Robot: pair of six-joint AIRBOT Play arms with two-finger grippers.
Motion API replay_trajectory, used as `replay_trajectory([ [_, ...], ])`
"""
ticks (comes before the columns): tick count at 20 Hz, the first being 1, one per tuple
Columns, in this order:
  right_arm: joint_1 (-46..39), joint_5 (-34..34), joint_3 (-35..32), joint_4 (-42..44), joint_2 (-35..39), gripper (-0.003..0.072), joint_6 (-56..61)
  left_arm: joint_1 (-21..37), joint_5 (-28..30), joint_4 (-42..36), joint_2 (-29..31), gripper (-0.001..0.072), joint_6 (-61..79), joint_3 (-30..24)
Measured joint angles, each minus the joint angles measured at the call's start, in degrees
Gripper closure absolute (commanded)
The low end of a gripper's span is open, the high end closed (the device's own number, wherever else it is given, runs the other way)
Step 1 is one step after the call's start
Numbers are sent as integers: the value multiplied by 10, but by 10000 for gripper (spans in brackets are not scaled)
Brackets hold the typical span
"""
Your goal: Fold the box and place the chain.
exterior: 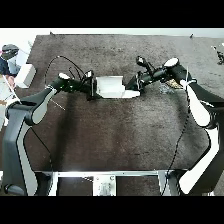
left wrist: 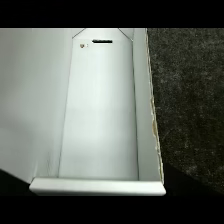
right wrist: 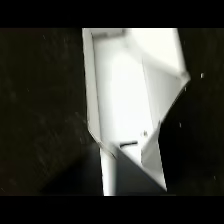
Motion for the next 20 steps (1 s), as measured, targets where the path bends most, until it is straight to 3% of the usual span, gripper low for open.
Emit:
replay_trajectory([
  [6,28,-34,0,64,7,677,2,0,-1,1,0,218,0,0],
  [15,54,-233,0,61,2,678,-2,0,-3,1,0,218,0,0],
  [20,56,-245,0,57,-24,678,-2,0,-3,1,0,218,0,0],
])
